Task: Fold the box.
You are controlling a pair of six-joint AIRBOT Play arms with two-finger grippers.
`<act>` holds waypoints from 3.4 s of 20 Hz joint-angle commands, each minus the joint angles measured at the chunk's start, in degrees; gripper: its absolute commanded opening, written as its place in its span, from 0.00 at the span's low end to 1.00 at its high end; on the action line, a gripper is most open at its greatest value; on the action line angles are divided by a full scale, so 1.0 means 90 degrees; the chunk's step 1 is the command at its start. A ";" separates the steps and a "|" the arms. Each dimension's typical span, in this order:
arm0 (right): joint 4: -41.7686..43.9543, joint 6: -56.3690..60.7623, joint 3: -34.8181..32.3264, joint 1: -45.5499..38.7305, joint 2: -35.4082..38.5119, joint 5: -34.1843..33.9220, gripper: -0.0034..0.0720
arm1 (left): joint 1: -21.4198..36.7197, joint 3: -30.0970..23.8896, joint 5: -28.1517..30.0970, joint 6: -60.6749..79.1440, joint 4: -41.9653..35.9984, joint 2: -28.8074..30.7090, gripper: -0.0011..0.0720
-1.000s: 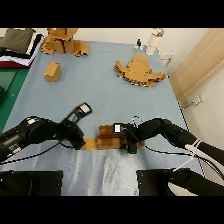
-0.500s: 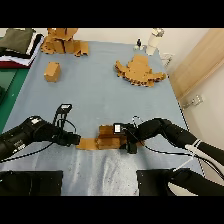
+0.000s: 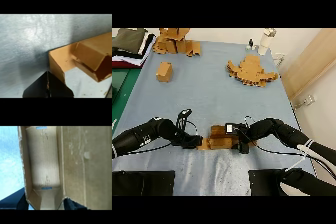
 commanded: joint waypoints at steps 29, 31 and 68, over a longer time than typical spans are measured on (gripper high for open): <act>0.0002 0.0002 0.0002 0.0000 0.0000 0.0000 0.71 | 0.0192 -0.0085 0.0185 -0.0189 -0.0267 -0.0073 0.03; 0.0002 0.0002 0.0002 0.0000 0.0000 -0.0002 0.71 | 0.0153 -0.0211 0.0177 -0.0197 -0.0369 -0.0073 0.03; 0.0000 0.0002 0.0002 0.0000 0.0000 0.0000 0.71 | -0.0189 -0.0444 0.1841 0.0454 -0.1700 0.0746 0.66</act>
